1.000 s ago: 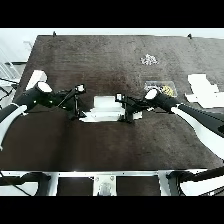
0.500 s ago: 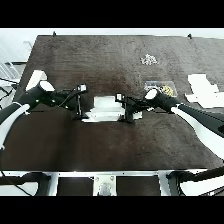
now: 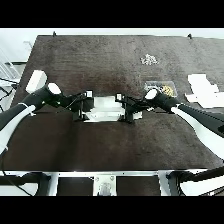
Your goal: Fold the box and place the chain.
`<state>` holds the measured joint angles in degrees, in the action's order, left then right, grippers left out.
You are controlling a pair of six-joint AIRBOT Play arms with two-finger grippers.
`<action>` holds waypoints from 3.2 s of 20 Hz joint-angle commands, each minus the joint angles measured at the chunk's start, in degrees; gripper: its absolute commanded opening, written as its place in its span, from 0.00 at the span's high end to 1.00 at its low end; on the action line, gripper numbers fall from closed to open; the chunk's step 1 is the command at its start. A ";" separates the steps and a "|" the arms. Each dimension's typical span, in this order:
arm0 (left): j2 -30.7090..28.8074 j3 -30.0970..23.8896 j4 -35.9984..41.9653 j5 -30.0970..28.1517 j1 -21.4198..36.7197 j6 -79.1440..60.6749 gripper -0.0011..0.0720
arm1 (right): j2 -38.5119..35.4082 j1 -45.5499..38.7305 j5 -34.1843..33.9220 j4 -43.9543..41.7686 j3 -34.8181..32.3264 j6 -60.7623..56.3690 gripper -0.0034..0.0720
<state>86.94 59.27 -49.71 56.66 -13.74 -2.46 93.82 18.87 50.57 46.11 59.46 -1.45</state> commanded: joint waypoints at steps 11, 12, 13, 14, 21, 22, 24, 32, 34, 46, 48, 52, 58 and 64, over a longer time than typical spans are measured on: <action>2.14 0.63 -1.49 -2.86 -2.95 0.48 0.10 | 0.04 -0.02 0.02 0.00 0.00 -0.02 0.19; 2.14 0.87 -1.22 -3.13 -2.95 0.48 0.10 | 0.04 -0.02 0.02 0.00 0.00 -0.02 0.19; 2.14 0.98 -1.05 -3.30 -2.95 0.48 0.10 | 0.04 -0.02 0.02 0.00 0.00 -0.02 0.19; 2.16 0.98 -0.81 -3.34 -2.95 0.48 0.10 | 0.04 -0.02 0.02 0.00 0.00 -0.02 0.19; 2.21 0.98 1.29 -3.52 -2.95 -0.68 0.51 | 0.04 -0.02 0.02 0.00 0.00 -0.02 0.19; 2.21 0.98 1.99 -3.50 -2.95 -1.09 0.51 | 0.04 -0.02 0.02 0.00 0.00 -0.02 0.19; 2.21 0.98 2.86 -3.04 -2.99 -1.38 0.64 | 0.04 -0.02 0.02 0.00 0.00 -0.02 0.19; 2.21 0.96 6.29 -2.19 -3.02 -2.69 0.67 | 0.04 -0.02 0.02 0.00 0.00 -0.02 0.19; 2.21 0.96 8.79 -2.25 -3.02 -4.39 0.67 | 0.04 -0.02 0.02 0.00 0.00 -0.02 0.19; 4.70 0.87 15.58 -2.25 -3.02 -7.69 0.34 | 0.04 -0.02 0.02 0.00 0.00 -0.02 0.19; 4.70 0.85 16.37 -2.47 -2.99 -7.69 0.29 | 0.04 -0.02 0.02 0.00 0.00 -0.02 0.19; 4.76 0.85 16.33 -2.21 -2.99 -6.62 0.07 | 0.04 -0.02 0.02 0.00 0.00 -0.02 0.19; 4.76 0.85 16.33 -2.14 -2.99 -6.36 0.07 | 0.04 -0.02 0.02 0.00 0.00 -0.02 0.19; 4.50 0.87 14.49 -2.84 -2.60 -3.13 0.27 | 0.04 -0.02 0.02 0.00 0.00 -0.02 0.19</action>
<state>91.64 60.16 -33.74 54.06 -16.67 -7.62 93.82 18.87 50.57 46.11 59.46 -1.50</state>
